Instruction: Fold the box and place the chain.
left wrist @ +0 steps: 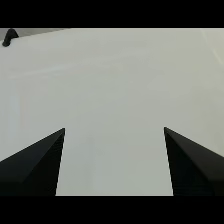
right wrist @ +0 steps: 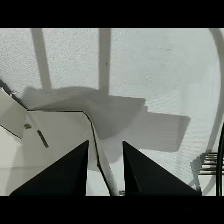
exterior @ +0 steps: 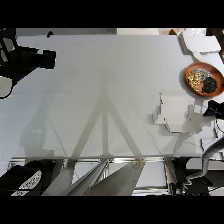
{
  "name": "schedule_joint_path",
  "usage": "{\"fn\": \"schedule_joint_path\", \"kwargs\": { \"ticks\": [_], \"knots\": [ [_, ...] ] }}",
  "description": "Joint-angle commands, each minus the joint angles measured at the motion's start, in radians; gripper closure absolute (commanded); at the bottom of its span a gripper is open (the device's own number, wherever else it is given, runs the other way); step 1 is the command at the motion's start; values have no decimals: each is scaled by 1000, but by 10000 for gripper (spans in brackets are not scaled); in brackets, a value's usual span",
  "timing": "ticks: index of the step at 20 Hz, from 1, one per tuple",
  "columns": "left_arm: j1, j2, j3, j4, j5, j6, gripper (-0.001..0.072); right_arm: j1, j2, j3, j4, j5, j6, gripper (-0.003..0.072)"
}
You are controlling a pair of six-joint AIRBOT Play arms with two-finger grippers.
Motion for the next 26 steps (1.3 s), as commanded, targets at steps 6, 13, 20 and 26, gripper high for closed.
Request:
{"fn": "schedule_joint_path", "kwargs": {
  "ticks": [6, 13, 20, 26],
  "knots": [
    [0, 1, 1, 0, 0, 0, 14, 0, -1, 0, 27, 16, -35, 677],
    [0, 1, 1, 0, 0, 0, 14, 150, 21, -21, 123, 68, -95, 679],
    [0, 1, 1, 0, 0, 0, 14, 552, 193, -137, 345, -275, -266, 680],
    [0, 1, 1, 0, 0, 0, 14, 737, 280, -154, 701, -457, -368, 680]
  ]
}}
